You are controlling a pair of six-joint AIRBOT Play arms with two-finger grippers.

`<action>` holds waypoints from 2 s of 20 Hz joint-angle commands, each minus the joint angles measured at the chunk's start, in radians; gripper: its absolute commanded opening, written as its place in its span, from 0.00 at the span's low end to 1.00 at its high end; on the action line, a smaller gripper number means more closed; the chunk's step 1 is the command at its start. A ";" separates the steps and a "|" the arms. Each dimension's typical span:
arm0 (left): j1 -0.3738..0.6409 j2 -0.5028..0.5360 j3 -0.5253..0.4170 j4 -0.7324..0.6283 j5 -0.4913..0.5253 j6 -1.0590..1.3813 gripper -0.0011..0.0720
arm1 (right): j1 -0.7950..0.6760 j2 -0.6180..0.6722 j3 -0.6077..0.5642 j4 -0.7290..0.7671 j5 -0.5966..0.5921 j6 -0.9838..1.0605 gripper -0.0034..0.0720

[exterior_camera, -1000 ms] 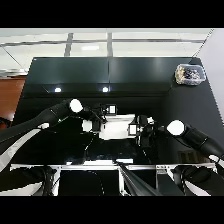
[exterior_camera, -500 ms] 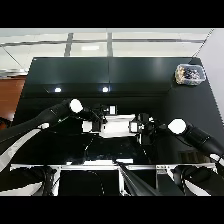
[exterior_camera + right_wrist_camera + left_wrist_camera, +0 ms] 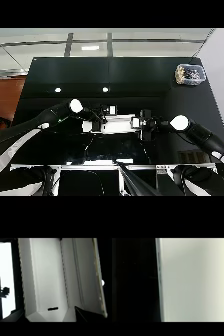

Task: Fold the box and place the chain.

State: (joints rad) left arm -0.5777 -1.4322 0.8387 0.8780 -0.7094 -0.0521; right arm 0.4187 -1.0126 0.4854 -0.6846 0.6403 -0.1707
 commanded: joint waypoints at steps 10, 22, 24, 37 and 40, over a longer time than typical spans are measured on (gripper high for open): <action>0.000 0.000 0.000 0.000 -0.003 0.000 0.05 | -0.037 0.004 0.025 0.001 -0.022 0.004 0.98; 0.000 0.000 0.000 0.000 -0.003 0.000 0.05 | -0.055 -0.138 0.034 0.236 0.145 -0.159 0.98; 0.000 0.000 0.000 0.000 -0.010 0.000 0.05 | -0.056 -0.160 0.034 0.174 0.144 -0.158 0.98; 0.000 0.000 0.000 0.000 -0.010 0.000 0.05 | -0.082 -0.214 0.034 0.150 0.119 -0.156 0.98; 0.000 0.000 0.000 0.000 -0.010 0.000 0.05 | -0.082 -0.226 0.035 0.150 0.117 -0.153 0.98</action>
State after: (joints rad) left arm -0.5781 -1.4322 0.8387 0.8776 -0.7197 -0.0521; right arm 0.3374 -1.2270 0.5194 -0.5346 0.7578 -0.3286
